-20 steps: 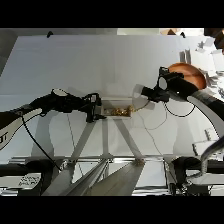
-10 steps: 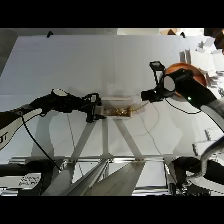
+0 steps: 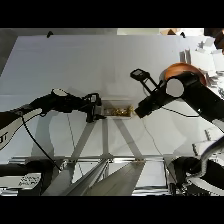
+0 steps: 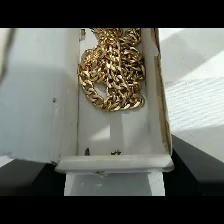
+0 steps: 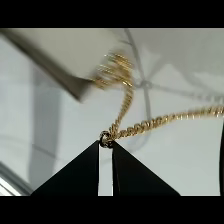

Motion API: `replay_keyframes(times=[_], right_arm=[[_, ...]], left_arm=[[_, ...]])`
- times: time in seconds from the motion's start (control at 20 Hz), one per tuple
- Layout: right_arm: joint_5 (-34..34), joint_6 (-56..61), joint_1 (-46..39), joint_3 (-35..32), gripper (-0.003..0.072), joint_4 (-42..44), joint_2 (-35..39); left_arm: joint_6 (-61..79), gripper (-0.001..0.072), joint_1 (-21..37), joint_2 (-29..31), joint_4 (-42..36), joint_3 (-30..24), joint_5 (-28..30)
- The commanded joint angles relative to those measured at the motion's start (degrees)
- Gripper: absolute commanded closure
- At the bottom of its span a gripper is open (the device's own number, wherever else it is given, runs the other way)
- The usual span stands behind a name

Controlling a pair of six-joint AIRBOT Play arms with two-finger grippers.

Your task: Fold the box and place the chain.

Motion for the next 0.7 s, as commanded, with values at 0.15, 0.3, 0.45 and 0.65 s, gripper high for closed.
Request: replay_keyframes(times=[0.15,0.3,0.45,0.65], right_arm=[[-13.2,-17.4,0.5,0.0,0.0678,27.3,0.4],[-15.2,-25.5,0.4,0.0,0.0678,38.3,0.4],[-16.0,-29.4,0.4,0.0,0.0679,44.7,0.4],[-17.1,-35.4,-0.4,0.0,0.0679,54.1,0.4]], left_arm=[[0.0,0.0318,0.0,0.0,0.0,0.0,0.0],[0.0,0.0318,0.0,0.0,0.0,0.0,0.0],[0.0,0.0318,0.0,0.0,0.0,0.0,0.0],[0.0,0.0318,0.0,0.0,0.0,0.0,0.0]])
